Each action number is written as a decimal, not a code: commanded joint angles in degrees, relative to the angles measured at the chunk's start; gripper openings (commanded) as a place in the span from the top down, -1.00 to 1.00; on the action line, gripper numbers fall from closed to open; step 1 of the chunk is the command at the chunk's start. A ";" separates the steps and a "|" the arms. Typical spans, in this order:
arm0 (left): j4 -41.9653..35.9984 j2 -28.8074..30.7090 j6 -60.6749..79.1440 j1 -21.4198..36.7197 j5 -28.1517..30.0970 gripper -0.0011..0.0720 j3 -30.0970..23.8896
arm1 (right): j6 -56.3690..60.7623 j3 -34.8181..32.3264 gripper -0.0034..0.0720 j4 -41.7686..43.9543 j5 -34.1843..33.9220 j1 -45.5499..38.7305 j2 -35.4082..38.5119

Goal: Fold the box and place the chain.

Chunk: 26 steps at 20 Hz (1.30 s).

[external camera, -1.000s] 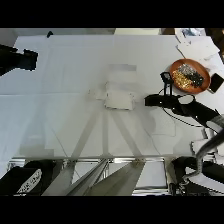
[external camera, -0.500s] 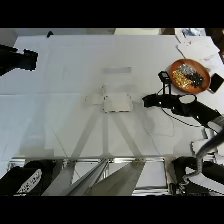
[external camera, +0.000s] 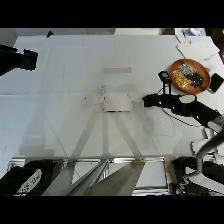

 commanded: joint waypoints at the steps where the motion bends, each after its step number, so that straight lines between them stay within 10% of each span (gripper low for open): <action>1: -2.08 -0.02 -0.26 -0.02 0.28 -0.93 0.02 | -0.02 0.02 0.87 0.02 0.00 -0.02 0.04; 14: -12.13 -6.97 7.13 -5.16 -5.57 -0.91 0.02 | -0.02 0.02 0.87 0.02 0.00 -0.02 0.04; 16: -12.13 -9.53 9.49 -9.07 -2.12 -0.45 0.37 | -0.02 0.04 0.87 0.02 0.00 -0.02 0.04; 21: -15.54 -23.21 13.27 -13.18 -9.25 -0.44 12.68 | -0.02 0.02 0.87 0.02 0.00 -0.02 0.04; 26: -41.70 -37.92 28.30 -9.31 -21.79 -0.50 25.77 | -0.02 0.02 0.87 0.02 0.00 -0.02 0.04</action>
